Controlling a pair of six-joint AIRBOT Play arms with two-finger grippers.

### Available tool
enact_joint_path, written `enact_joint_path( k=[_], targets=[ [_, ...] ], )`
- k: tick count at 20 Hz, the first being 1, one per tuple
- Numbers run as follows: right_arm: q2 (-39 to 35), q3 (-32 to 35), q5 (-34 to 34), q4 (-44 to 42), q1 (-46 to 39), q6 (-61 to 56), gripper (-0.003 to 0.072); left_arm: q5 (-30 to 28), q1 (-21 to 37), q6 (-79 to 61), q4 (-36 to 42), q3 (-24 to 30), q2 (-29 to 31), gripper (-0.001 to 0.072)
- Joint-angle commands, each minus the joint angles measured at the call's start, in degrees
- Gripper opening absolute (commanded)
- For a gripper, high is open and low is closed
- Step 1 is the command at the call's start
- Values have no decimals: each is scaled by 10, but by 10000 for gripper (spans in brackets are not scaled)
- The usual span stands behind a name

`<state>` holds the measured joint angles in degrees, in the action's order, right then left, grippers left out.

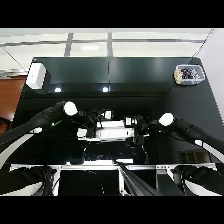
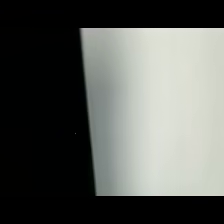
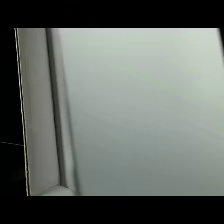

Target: Fold the box and place the chain.

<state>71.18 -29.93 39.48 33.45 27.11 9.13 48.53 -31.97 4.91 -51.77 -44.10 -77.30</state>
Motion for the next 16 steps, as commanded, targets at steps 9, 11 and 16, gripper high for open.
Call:
enact_joint_path(
  k=[9, 11, 16],
  targets=[
    [2, 1, 10, 26, 7, -11, 677, 0, 0, 0, 0, 0, 0, 25],
    [2, 1, 12, 26, 7, -12, 678, 0, 0, 0, 0, 0, 0, 25],
    [2, 1, 15, 27, 2, -28, 677, 0, 0, 0, 0, 0, 0, 25]
  ],
)
